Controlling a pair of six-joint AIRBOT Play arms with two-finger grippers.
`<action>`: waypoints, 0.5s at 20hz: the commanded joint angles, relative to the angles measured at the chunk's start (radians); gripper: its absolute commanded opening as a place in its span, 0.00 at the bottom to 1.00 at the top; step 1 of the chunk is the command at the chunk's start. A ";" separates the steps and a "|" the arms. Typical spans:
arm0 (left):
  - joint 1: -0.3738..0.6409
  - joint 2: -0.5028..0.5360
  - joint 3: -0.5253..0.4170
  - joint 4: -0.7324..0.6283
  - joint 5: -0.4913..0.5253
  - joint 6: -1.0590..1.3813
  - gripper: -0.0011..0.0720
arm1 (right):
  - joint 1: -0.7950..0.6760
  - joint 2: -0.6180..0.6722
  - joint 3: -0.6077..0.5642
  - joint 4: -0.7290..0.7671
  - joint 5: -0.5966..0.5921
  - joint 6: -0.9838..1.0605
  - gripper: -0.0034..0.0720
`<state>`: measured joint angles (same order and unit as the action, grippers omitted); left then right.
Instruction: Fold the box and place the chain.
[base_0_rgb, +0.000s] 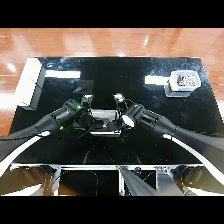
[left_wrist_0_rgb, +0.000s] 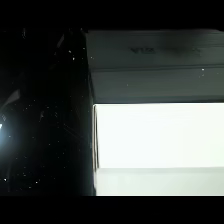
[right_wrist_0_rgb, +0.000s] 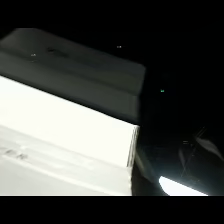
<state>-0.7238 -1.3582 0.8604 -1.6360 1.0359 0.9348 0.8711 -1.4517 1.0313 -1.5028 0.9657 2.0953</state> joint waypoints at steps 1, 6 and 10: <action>-0.001 0.000 0.000 0.000 0.000 0.000 0.05 | 0.002 -0.025 0.016 -0.022 0.013 0.011 0.45; -0.001 0.000 0.000 0.000 0.001 0.000 0.05 | 0.001 -0.073 0.039 -0.023 0.026 0.011 0.45; -0.001 0.000 0.000 0.000 0.001 0.000 0.05 | 0.001 -0.074 0.039 -0.023 0.026 0.011 0.45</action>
<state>-0.7238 -1.3582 0.8604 -1.6360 1.0359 0.9348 0.8711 -1.5185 1.0679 -1.5238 0.9897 2.1056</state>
